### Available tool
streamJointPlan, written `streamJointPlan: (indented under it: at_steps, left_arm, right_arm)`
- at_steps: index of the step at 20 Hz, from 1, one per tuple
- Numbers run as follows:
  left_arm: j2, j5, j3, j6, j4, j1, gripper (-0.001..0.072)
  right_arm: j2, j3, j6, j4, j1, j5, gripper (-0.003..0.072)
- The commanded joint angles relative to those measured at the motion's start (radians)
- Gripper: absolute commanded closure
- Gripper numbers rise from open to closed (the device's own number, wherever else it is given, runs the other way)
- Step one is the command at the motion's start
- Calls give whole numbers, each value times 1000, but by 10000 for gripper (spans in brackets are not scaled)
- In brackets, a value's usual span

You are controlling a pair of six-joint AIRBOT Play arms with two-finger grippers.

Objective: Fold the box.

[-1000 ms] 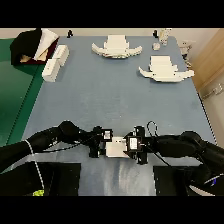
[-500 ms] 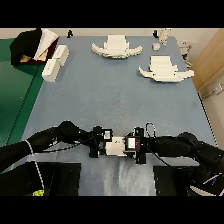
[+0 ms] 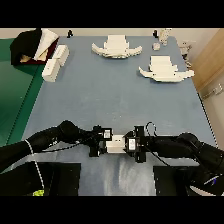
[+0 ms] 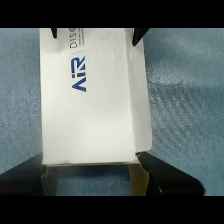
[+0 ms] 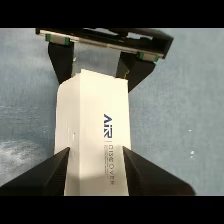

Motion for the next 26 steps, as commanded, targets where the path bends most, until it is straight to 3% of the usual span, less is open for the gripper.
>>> streamJointPlan:
  at_steps: [1,18,19,21,26]
  left_arm:
    - [0,-5,0,3,1,-1,257]
    - [0,-6,0,3,2,-1,256]
    - [0,-5,0,3,2,-1,256]
    - [0,-5,0,3,2,-1,256]
    - [0,-5,0,3,2,-1,256]
  right_arm:
    - [40,1,1,-2,0,7,165]
    - [50,18,1,-2,-2,36,167]
    - [50,18,1,-7,-2,43,175]
    - [49,18,1,-34,-2,58,284]
    - [22,17,1,-47,-3,61,284]
